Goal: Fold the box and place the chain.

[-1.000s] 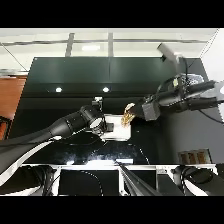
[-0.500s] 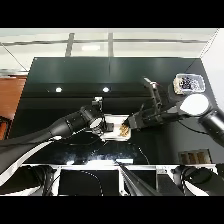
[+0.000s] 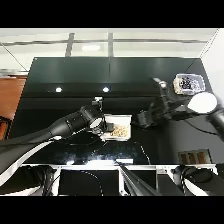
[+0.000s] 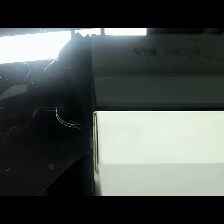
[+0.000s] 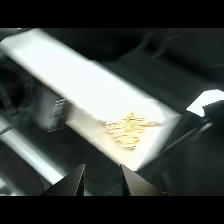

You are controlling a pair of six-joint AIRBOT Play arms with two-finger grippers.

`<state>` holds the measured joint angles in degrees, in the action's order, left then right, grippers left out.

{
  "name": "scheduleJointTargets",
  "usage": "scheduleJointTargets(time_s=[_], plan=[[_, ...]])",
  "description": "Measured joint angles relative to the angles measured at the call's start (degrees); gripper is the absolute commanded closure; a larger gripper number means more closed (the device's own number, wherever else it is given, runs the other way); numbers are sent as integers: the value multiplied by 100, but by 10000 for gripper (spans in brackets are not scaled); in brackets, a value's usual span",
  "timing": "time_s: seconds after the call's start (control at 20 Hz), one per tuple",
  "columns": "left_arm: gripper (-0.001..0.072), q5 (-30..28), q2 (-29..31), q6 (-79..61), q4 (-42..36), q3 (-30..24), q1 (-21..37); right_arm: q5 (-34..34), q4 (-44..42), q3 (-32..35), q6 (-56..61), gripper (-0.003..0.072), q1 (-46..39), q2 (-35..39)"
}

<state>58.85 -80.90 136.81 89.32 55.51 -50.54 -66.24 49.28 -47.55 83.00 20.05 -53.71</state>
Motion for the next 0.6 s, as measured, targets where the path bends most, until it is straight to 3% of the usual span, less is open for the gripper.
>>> scheduleJointTargets(time_s=[0.35, 0.4, 0.45, 0.5, 0.6], plan=[[677, -26, -13, 0, 22, 2, 0, -149, 815, -17, -33, 410, -918, 514], [547, -31, -13, 0, 24, 7, 0, -116, 861, -17, -50, 410, -955, 533], [258, -37, -13, 2, 17, 20, 0, -109, 898, -17, -59, 410, -979, 544], [74, -31, -9, 4, -7, 55, 0, -98, 938, -17, -72, 410, -1001, 557], [55, 109, 33, -35, -74, 166, 0, -83, 1016, -15, -90, 410, -1023, 568]])
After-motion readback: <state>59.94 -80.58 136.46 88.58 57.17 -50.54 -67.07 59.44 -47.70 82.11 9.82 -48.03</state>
